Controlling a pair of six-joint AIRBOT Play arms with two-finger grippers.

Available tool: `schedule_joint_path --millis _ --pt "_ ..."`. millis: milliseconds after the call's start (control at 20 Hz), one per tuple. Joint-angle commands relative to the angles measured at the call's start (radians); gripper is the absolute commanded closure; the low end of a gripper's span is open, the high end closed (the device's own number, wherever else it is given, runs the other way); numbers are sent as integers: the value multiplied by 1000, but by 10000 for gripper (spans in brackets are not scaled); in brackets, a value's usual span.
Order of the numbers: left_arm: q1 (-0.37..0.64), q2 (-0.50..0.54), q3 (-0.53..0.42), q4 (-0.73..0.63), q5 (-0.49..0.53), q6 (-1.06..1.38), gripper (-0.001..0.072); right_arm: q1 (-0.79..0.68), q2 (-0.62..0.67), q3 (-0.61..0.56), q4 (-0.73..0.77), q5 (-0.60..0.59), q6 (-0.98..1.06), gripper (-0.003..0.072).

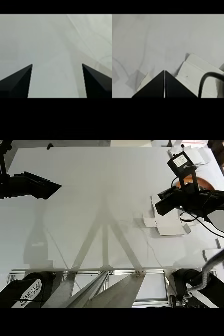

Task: Fold the box and place the chain.

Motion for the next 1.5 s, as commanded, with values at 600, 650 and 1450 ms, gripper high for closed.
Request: schedule_joint_path --millis 600,650,1450 --pt "0 1 0 0 0 0 10 -29 -4 0 -218 106 173 483" --pt "0 1 0 0 0 0 10 -72 -6 0 -229 122 179 479" --pt "0 1 0 0 0 0 10 -948 -303 12 -70 232 -161 273"
